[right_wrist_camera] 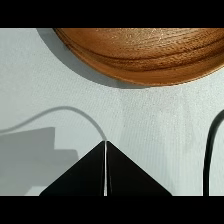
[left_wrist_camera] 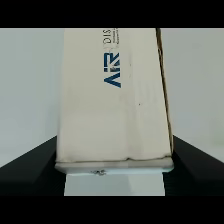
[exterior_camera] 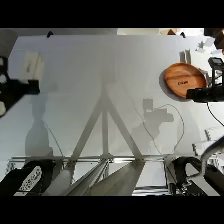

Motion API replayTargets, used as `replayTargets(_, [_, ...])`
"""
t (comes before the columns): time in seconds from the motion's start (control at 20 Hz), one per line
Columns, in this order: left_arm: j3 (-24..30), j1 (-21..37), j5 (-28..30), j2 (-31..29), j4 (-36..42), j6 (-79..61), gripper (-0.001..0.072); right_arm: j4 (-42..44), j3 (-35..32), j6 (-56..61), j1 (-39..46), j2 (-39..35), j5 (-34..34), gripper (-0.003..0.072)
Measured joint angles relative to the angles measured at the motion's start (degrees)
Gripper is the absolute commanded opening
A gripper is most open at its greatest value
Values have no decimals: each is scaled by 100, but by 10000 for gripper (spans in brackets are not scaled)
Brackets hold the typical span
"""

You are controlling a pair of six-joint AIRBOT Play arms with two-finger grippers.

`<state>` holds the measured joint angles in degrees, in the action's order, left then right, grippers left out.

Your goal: Fold the box and place the chain.

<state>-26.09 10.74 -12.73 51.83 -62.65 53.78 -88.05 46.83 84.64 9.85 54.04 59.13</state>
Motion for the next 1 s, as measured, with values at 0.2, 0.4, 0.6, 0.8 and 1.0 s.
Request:
replayTargets(0.2, [719,-20,575,461,-28,7,11,0,0,0,0,0,2,10])
replayTargets(0.4, [931,-20,850,704,-66,44,19,0,2,0,0,2,2,10])
replayTargets(0.6, [988,-20,938,885,-146,7,702,0,0,-2,0,2,0,10])
replayTargets(0.8, [1010,-22,839,841,-234,-103,695,0,0,0,0,0,0,10])
replayTargets(1.0, [1010,-22,640,365,-273,-238,695,0,0,0,0,0,0,10])
